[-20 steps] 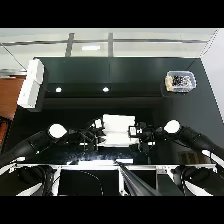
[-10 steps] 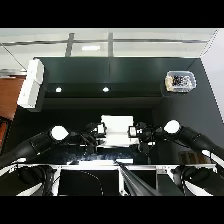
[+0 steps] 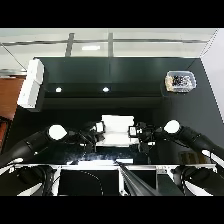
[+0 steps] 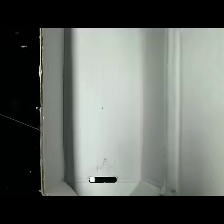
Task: Fold the box and place the chain.
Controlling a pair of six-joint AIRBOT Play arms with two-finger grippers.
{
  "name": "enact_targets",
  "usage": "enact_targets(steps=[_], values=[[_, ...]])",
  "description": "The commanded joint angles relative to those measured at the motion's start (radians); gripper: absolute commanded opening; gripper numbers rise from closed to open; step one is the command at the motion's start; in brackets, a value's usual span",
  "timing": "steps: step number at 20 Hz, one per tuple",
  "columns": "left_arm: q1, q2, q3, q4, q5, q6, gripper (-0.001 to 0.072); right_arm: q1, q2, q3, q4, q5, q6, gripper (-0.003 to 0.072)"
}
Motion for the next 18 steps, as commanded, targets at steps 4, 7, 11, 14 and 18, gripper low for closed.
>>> enact_targets(steps=[4,7,11,14,18], values=[[0.285,0.186,0.016,0.476,-0.188,-0.745,0.0029,0.000,0.000,0.000,0.000,-0.010,-0.001,0.0427],[0.464,0.197,0.016,0.443,-0.314,-0.922,0.0029,0.000,0.000,0.000,0.002,-0.010,-0.001,0.0427],[0.619,0.186,-0.006,0.446,-0.348,-1.230,0.0029,0.000,0.000,0.000,0.002,-0.010,0.003,0.0427],[0.700,0.139,-0.026,0.442,-0.482,-1.299,0.0029,0.000,0.000,0.000,0.002,-0.010,0.006,0.0428],[0.701,0.036,-0.076,0.269,-0.458,-1.254,0.0029,0.000,0.000,0.000,0.002,-0.010,0.006,0.0427]])
